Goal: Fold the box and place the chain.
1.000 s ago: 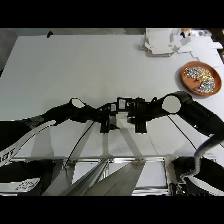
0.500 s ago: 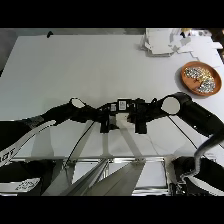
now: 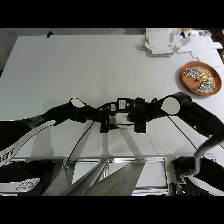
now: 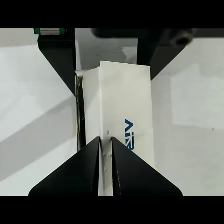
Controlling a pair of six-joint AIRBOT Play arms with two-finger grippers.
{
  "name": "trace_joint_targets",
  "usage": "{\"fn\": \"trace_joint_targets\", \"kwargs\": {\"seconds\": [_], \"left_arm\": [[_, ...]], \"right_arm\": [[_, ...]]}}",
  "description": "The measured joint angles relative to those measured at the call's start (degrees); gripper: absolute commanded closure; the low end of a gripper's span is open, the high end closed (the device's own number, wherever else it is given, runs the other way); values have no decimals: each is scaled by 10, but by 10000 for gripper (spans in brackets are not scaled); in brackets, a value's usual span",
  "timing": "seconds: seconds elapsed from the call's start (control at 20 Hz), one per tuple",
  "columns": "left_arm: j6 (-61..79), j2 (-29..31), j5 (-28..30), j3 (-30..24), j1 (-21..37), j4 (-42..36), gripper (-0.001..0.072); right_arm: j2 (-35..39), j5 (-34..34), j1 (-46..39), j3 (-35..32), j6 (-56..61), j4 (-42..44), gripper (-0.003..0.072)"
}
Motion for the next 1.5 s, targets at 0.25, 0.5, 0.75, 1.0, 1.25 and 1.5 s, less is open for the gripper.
{"fn": "trace_joint_targets", "kwargs": {"seconds": [0.25, 0.5, 0.75, 1.0, 1.25, 1.5], "left_arm": [[0, 0, 0, 0, 0, 0, 558], [2, 0, -3, 0, 0, 2, 558], [2, 0, -5, 0, 0, 1, 558], [1, 0, -3, 0, 0, 0, 558], [1, 0, -2, 0, 0, 0, 558], [1, 0, -2, 0, 0, 0, 558]], "right_arm": [[0, -4, 0, -16, 6, -5, 592], [0, 0, 0, -26, 8, -7, 456], [13, 7, 0, -28, 8, 17, 463], [21, 25, 0, -28, 8, 32, 658], [21, 19, 0, -28, 12, 36, 670], [17, -6, 0, -28, 24, 35, 670]]}}
